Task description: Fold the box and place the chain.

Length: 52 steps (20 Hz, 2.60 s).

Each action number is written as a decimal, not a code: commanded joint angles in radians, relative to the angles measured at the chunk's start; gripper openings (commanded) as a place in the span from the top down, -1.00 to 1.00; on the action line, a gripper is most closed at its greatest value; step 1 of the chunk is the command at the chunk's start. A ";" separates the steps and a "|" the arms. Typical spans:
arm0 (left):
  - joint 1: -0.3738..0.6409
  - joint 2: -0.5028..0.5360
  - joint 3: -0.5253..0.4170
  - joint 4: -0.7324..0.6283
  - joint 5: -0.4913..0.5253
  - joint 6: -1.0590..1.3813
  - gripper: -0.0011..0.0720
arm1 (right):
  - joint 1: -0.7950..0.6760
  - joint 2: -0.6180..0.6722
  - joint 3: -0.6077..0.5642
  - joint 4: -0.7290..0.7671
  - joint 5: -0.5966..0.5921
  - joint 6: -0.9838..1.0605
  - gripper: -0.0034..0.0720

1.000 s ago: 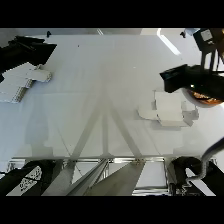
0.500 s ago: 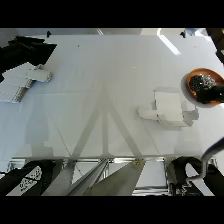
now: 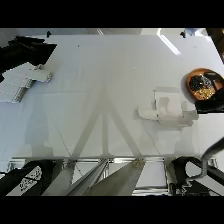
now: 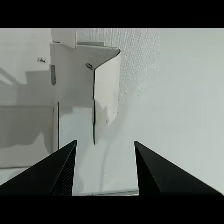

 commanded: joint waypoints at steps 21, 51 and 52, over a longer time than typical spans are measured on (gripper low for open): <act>0.000 0.000 0.001 0.000 0.000 0.000 -0.93 | 0.025 -0.168 0.001 0.838 -0.197 -0.320 0.87; 0.000 0.000 0.001 0.000 0.000 0.000 -0.93 | 0.528 -0.212 -0.193 1.036 -1.067 -0.456 0.87; 0.000 0.000 0.001 0.000 0.000 0.000 -0.93 | 0.528 -0.212 -0.193 1.036 -1.067 -0.456 0.87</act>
